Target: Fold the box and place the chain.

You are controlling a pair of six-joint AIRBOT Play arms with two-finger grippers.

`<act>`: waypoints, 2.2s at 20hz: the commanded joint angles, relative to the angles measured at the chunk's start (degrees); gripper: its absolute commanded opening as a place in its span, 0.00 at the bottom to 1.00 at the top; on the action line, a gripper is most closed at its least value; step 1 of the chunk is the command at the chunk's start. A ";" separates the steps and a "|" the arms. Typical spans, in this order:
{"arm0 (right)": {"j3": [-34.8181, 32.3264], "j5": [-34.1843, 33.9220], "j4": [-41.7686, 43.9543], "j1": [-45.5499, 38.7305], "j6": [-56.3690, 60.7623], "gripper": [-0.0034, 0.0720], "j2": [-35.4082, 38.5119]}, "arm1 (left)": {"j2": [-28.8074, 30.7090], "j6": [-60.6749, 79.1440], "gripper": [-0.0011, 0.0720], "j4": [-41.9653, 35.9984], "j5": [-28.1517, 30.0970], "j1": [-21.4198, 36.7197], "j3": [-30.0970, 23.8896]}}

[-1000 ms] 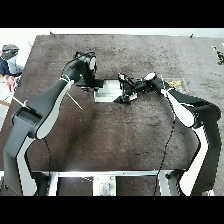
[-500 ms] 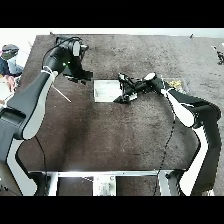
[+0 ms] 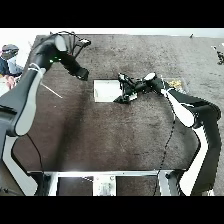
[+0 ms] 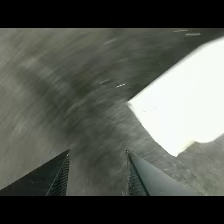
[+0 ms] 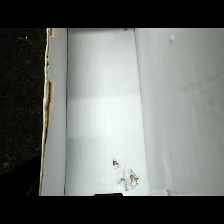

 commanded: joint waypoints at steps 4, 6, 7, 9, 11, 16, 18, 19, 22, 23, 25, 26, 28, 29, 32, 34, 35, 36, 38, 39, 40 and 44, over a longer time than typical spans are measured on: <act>0.00 0.00 0.02 0.02 0.02 0.66 0.00 | 0.02 47.19 0.58 -35.01 3.17 12.59 -10.08; 0.00 0.00 0.02 0.02 0.02 0.66 0.00 | -0.07 54.45 0.98 -35.17 3.63 13.35 -14.08; 0.00 0.00 0.02 0.02 0.02 0.66 0.00 | -0.07 57.51 0.98 -35.15 3.78 13.33 -16.17; 0.00 -0.02 0.02 0.02 0.04 0.66 0.00 | -0.09 65.22 1.00 -35.12 4.83 13.09 -20.37; 0.00 0.00 0.02 0.02 0.04 0.66 0.00 | -0.15 70.31 1.00 -36.00 8.20 13.05 -23.96; 0.00 0.00 0.02 0.02 0.02 0.66 0.00 | -0.85 75.06 1.00 -38.42 11.85 11.32 -26.69; 0.00 0.00 0.02 0.02 0.04 0.66 0.00 | -2.21 75.84 1.00 -38.62 12.07 9.88 -26.69; 0.00 0.00 0.02 0.02 0.02 0.66 0.00 | -2.89 75.89 1.00 -38.64 12.11 9.40 -26.69; 0.00 0.00 0.02 0.02 0.02 0.66 0.00 | -4.02 79.60 1.00 -40.57 10.51 9.40 -26.69; 0.00 0.02 0.02 0.02 0.02 0.66 0.00 | -4.02 80.83 1.00 -41.90 9.55 9.40 -26.69; 0.00 0.00 0.02 0.02 0.02 0.66 0.00 | -4.02 80.87 1.00 -42.62 9.46 9.20 -26.69; 0.00 0.00 0.02 0.02 0.04 0.66 0.00 | -4.11 80.87 1.00 -42.58 9.84 8.92 -26.69; 0.00 0.02 0.02 0.02 0.02 0.66 0.00 | -4.79 80.96 1.00 -42.84 10.19 8.11 -26.69; 0.00 0.00 0.02 0.02 0.02 0.66 0.00 | -5.29 80.98 1.00 -42.66 10.47 7.56 -26.67; 0.00 0.00 0.02 0.02 0.02 0.66 0.00 | -5.81 82.36 1.00 -42.64 9.90 6.60 -26.32; 0.00 0.00 0.02 0.02 0.02 0.66 0.00 | -5.84 83.34 1.00 -42.64 9.46 6.62 -26.32; 0.00 0.00 0.02 0.02 0.02 0.66 0.00 | -5.86 83.41 1.00 -42.58 9.64 6.62 -26.34; 0.00 0.00 0.02 0.02 0.02 0.66 0.00 | -5.86 83.76 1.00 -42.60 9.60 6.60 -26.32; 0.00 0.00 0.02 0.02 0.02 0.66 0.00 | -5.86 84.37 1.00 -43.01 9.81 6.60 -26.34; 0.00 0.00 0.02 0.02 0.02 0.66 0.00 | -5.86 85.09 1.00 -43.30 10.03 6.60 -26.34; 0.00 0.00 0.02 0.02 0.04 0.66 0.00 | -5.86 85.31 1.00 -43.85 10.75 6.60 -26.34; 0.00 0.00 0.02 0.02 0.02 0.66 0.00 | -5.88 86.31 1.00 -44.17 14.75 6.60 -26.32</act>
